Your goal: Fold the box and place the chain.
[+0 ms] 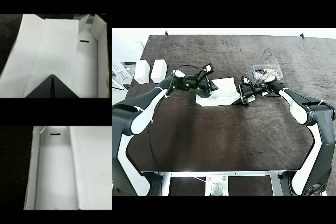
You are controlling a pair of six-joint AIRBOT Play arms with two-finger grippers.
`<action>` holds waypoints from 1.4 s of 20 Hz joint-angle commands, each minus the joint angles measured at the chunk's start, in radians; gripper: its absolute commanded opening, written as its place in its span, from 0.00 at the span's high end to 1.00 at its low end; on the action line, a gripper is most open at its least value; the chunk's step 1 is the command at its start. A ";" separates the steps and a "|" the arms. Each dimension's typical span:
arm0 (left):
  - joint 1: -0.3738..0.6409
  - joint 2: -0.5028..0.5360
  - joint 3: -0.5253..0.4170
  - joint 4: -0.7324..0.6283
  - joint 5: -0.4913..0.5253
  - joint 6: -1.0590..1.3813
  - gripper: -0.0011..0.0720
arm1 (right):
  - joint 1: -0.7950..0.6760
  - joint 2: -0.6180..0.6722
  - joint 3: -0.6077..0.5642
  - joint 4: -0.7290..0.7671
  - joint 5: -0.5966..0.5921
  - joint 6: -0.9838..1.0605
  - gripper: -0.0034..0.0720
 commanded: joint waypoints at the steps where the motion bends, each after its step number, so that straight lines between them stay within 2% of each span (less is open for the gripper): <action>1: 0.023 0.033 0.058 -0.011 -0.107 0.006 0.96 | 0.000 0.000 0.000 0.001 -0.001 0.000 0.19; 4: 0.091 0.090 0.082 -0.008 -0.262 0.006 0.96 | 0.000 0.000 0.000 0.001 -0.001 0.000 0.19; 6: 0.137 0.127 0.082 0.041 -0.343 0.006 0.96 | 0.000 0.000 0.000 0.001 -0.001 0.000 0.19; 7: 0.155 0.139 0.082 0.076 -0.381 0.005 0.78 | 0.000 0.000 0.000 0.001 -0.001 0.000 0.19; 8: 0.163 0.143 0.082 0.114 -0.415 -0.005 0.36 | 0.000 0.000 0.000 0.001 -0.001 0.000 0.19; 9: 0.164 0.143 0.081 0.180 -0.428 -0.033 0.29 | 0.000 0.000 0.000 0.001 -0.001 0.000 0.19; 11: 0.147 0.142 0.081 0.344 -0.430 -0.095 0.29 | 0.002 0.000 0.000 0.001 -0.001 0.000 0.19; 13: 0.118 0.136 0.081 0.442 -0.404 -0.156 0.26 | 0.002 0.000 0.000 0.001 -0.001 0.000 0.19; 14: 0.103 0.130 0.080 0.455 -0.381 -0.172 0.11 | 0.002 0.000 0.000 0.001 -0.001 0.000 0.19; 15: 0.087 0.125 0.080 0.456 -0.346 -0.187 0.07 | 0.002 0.000 0.000 0.001 -0.001 0.000 0.19; 17: 0.057 0.111 0.079 0.458 -0.305 -0.193 0.07 | 0.002 0.000 0.000 0.001 -0.001 0.000 0.19; 21: 0.010 0.069 0.078 0.465 -0.299 -0.236 0.07 | 0.002 0.000 0.000 0.001 -0.001 0.000 0.19; 28: 0.009 0.037 0.078 0.484 -0.299 -0.285 0.07 | 0.002 0.000 0.000 0.001 -0.001 0.000 0.19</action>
